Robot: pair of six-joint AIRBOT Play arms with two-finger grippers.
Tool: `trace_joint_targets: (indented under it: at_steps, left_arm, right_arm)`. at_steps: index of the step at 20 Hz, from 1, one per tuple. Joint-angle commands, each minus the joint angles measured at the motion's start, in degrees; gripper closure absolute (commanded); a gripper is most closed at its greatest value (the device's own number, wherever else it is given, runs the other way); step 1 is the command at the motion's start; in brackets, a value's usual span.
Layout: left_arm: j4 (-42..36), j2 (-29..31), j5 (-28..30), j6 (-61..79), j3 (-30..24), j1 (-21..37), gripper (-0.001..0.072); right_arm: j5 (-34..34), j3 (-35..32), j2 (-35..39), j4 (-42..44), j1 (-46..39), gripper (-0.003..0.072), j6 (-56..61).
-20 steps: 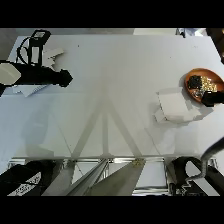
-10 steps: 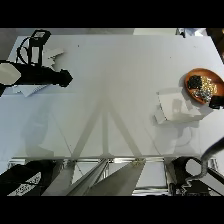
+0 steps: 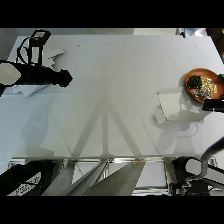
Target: Fold the box and place the chain.
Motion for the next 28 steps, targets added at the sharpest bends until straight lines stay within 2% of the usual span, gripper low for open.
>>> trace_joint_targets:
  at_steps: [1,2,3,4,6,7,11,15,17,20,23,28]
  left_arm:
    - [0.00,-0.04,0.00,0.02,0.02,0.04,0.0172]
    - [0.00,-0.04,0.02,0.02,0.02,0.04,0.0172]
    - [0.00,-0.04,0.02,0.02,0.02,0.04,0.0172]
    - [0.00,-0.04,0.02,0.02,0.02,0.04,0.0172]
    - [0.00,-0.04,0.02,0.02,0.02,0.04,0.0172]
    - [0.00,-0.04,0.02,0.02,0.02,0.04,0.0172]
    - [0.00,-0.04,0.02,0.02,0.02,0.04,0.0172]
    - [0.00,-0.04,0.02,0.02,0.02,0.04,0.0172]
    - [0.00,-0.04,0.02,0.02,0.02,0.04,0.0172]
    - [0.00,-0.04,0.02,0.02,0.02,0.04,0.0172]
    - [0.00,-0.04,0.04,0.02,0.02,0.04,0.0172]
    - [0.00,-0.04,0.02,0.02,0.02,0.04,0.0172]
  right_arm:
    - [-0.59,-0.02,-2.54,0.00,0.61,0.0233,-0.57]
    - [-0.26,-0.02,-3.23,0.00,0.92,0.0237,-0.72]
    - [-0.24,-0.02,-3.69,-0.02,1.33,0.0290,-0.79]
    - [-0.28,-0.02,-3.78,-0.02,1.75,0.0396,-0.85]
    - [-0.63,0.00,-3.76,-0.02,2.49,0.0653,-0.87]
    - [-0.55,0.00,-3.76,-0.02,2.89,0.0677,-0.87]
    - [2.95,0.00,-2.86,0.04,5.60,0.0678,-1.44]
    - [5.01,0.00,1.46,1.03,10.60,0.0678,-2.40]
    - [5.09,0.00,4.42,4.39,13.31,0.0678,-3.06]
    - [4.44,0.00,7.72,13.79,17.09,0.0678,-4.04]
    - [-0.39,-0.02,8.48,24.46,21.51,0.0678,-5.25]
    - [-15.04,-0.02,8.35,43.47,28.28,0.0679,-9.68]
